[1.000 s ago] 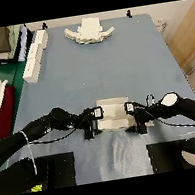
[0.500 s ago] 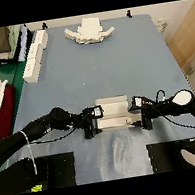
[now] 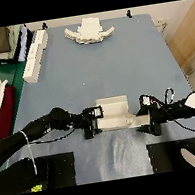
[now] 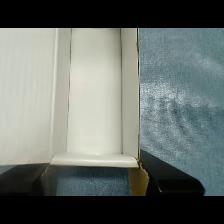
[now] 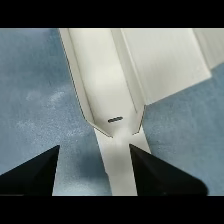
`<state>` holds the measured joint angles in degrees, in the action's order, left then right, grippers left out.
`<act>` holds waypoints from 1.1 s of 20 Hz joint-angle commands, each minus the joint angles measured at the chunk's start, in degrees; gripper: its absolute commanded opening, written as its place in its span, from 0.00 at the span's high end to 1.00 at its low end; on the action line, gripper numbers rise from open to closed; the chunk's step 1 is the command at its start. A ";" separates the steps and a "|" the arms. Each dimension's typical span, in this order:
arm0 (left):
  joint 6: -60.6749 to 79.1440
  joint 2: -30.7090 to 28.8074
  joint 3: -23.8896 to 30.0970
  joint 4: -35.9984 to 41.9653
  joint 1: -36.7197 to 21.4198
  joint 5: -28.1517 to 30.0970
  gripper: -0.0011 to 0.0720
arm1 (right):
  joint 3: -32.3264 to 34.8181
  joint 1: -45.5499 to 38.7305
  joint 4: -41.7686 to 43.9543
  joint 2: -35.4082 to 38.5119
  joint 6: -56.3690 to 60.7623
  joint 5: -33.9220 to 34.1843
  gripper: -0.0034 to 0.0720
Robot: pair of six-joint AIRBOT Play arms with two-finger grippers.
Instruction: Fold the box.
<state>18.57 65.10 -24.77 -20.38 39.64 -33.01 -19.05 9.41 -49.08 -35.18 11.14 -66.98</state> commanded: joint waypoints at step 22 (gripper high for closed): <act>-0.02 0.02 -0.04 0.00 0.02 -0.04 0.35 | -0.04 0.02 48.22 1.38 44.28 -0.46 0.35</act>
<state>18.52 65.10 -24.77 -20.38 39.64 -33.04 -19.05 9.41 2.87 -33.34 50.17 -68.93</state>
